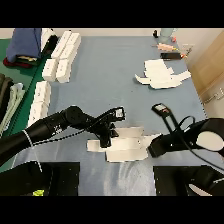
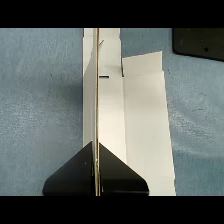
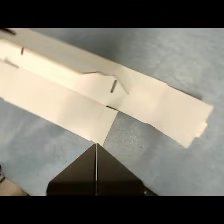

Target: Fold the box.

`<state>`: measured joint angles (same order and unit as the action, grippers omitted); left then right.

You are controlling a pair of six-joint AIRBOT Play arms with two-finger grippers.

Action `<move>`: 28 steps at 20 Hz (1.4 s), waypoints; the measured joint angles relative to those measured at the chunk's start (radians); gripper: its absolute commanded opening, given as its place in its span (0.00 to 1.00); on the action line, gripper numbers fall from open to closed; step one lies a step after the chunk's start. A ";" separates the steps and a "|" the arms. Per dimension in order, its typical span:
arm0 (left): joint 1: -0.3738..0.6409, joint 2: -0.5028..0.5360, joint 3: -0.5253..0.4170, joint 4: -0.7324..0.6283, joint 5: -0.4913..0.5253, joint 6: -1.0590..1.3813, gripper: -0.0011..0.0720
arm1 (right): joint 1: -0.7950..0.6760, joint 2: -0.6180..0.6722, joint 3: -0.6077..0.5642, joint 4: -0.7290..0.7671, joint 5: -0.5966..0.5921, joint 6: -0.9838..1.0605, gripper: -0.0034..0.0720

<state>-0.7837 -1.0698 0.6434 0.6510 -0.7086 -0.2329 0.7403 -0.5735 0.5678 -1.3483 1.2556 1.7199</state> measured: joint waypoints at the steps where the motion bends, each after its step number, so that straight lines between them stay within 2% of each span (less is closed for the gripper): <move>1: 0.000 0.000 0.000 0.000 0.000 0.000 0.04 | 0.071 0.005 -0.016 -0.021 -0.018 -0.059 0.61; 2: 0.000 0.000 0.000 0.000 0.000 0.000 0.04 | 0.142 0.003 -0.036 -0.050 -0.041 -0.120 0.84; 4: 0.000 0.000 0.000 0.000 0.001 0.000 0.04 | 0.259 -0.015 -0.074 -0.127 -0.102 -0.217 0.92; 9: 0.000 0.000 0.000 0.000 0.001 0.000 0.04 | 0.402 -0.127 -0.130 -0.317 -0.257 -0.358 0.93; 12: 0.000 0.000 0.000 0.000 0.001 0.000 0.04 | 0.426 -0.187 -0.139 -0.328 -0.296 -0.414 0.92; 17: 0.000 0.000 0.000 0.000 0.001 0.000 0.04 | 0.440 -0.214 -0.147 -0.326 -0.333 -0.445 0.92; 19: 0.000 0.000 0.000 0.000 0.001 0.000 0.04 | 0.442 -0.223 -0.151 -0.365 -0.369 -0.412 0.92; 23: 0.000 0.000 0.000 0.000 0.001 0.000 0.04 | 0.443 -0.222 -0.142 -0.470 -0.406 -0.217 0.92; 28: 0.000 0.000 0.000 0.000 0.001 0.000 0.04 | 0.441 -0.178 -0.124 -0.570 -0.357 0.045 0.92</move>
<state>-0.7837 -1.0698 0.6430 0.6506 -0.7078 -0.2329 1.1809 -0.7517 0.4442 -1.9186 0.8982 1.7649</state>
